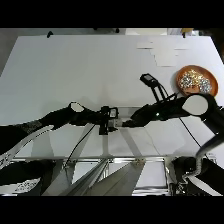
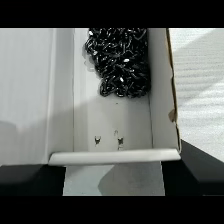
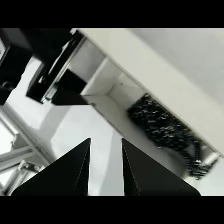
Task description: Fold the box and place the chain.
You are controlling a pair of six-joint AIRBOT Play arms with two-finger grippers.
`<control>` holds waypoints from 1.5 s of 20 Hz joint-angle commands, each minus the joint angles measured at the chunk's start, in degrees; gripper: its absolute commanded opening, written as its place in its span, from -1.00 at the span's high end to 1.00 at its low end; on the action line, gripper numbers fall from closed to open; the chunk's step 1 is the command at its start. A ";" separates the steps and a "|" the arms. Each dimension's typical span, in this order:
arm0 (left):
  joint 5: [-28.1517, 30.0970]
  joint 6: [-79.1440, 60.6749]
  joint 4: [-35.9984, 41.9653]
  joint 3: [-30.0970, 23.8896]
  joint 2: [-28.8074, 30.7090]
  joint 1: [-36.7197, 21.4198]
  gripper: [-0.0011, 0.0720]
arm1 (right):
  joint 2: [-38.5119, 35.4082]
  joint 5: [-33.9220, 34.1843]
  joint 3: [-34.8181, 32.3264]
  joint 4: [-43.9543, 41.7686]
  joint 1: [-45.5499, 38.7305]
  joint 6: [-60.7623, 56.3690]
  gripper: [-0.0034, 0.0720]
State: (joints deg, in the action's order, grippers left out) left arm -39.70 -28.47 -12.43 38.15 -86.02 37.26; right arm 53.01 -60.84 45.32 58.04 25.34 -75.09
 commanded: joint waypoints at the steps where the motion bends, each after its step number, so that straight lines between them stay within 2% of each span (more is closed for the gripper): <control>1: 0.02 0.00 -0.02 0.04 0.02 -0.02 0.40 | -0.17 -5.70 5.07 9.33 -7.65 0.17 0.49; 2: 0.02 0.00 -0.02 0.04 0.02 -0.02 0.40 | -0.28 -6.21 5.11 12.98 -9.92 0.15 0.63; 5: 0.02 0.00 -0.02 0.04 0.02 -0.02 0.40 | 0.22 -6.86 3.93 21.94 -14.67 -0.09 0.84; 8: 0.00 0.00 -0.02 0.04 0.02 -0.02 0.40 | 1.92 -2.95 0.76 22.82 -15.47 0.26 0.83; 11: 0.04 0.00 -0.02 0.04 0.02 -0.02 0.40 | 5.97 -0.55 -2.03 22.86 -15.47 0.46 0.79; 12: 0.02 0.00 -0.02 0.04 0.02 -0.02 0.40 | 7.48 0.04 -2.51 23.06 -15.47 0.44 0.67; 14: 0.02 0.00 -0.02 0.04 0.02 -0.02 0.40 | 10.67 1.18 -2.67 23.54 -15.47 0.48 0.06; 15: 0.00 0.00 -0.02 0.04 0.02 -0.02 0.40 | 11.76 2.01 -2.67 24.11 -15.45 0.52 0.06; 17: 0.02 0.00 -0.02 0.04 0.02 -0.02 0.40 | 13.77 3.13 -2.67 25.88 -15.47 0.52 0.22; 22: 0.02 0.00 -0.02 0.04 0.02 -0.02 0.40 | 18.38 5.53 -2.67 28.35 -15.47 0.31 0.23; 29: 0.02 0.00 -0.02 0.04 0.02 -0.02 0.40 | 21.46 9.62 -2.67 26.27 -15.45 -0.02 0.26; 30: 0.02 0.00 -0.02 0.04 0.02 -0.02 0.40 | 21.46 10.19 -2.67 25.46 -15.45 0.00 0.34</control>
